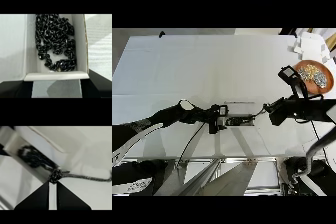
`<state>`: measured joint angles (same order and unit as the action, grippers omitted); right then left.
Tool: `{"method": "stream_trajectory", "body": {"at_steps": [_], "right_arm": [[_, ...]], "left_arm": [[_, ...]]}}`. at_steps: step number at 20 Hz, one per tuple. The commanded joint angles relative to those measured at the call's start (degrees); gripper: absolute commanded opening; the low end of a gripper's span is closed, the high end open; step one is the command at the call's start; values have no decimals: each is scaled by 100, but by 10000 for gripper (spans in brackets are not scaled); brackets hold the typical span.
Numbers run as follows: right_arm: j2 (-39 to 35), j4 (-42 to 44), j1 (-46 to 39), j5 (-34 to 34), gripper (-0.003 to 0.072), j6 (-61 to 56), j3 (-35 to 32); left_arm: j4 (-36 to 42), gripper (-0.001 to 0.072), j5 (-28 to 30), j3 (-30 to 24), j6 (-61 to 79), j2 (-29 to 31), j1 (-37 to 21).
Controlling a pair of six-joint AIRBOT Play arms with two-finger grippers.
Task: Fold the box and place the chain.
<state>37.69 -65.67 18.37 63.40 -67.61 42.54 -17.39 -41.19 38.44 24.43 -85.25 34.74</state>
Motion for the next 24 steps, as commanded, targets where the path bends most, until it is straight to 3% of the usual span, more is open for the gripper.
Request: {"method": "stream_trajectory", "body": {"at_steps": [1,5,9,15,21,22,24], "right_arm": [[-503,1034,219,46,13,225,7],[-501,2424,227,-223,13,855,7],[-492,2846,227,-625,13,1115,7],[-195,2817,227,-837,13,1266,4],[1137,2273,260,-494,15,1263,-168],[1388,2194,332,-492,27,1263,-247],[1805,1923,483,-518,133,1261,-365]], "left_arm": [[0,271,-2,4,0,2,-2],[0,271,0,4,0,2,-2],[0,270,-2,4,0,2,-2],[0,270,-2,4,0,2,-2],[0,270,-2,4,0,2,-2],[0,270,-2,4,0,2,-2],[0,271,-4,4,0,2,-2]]}}
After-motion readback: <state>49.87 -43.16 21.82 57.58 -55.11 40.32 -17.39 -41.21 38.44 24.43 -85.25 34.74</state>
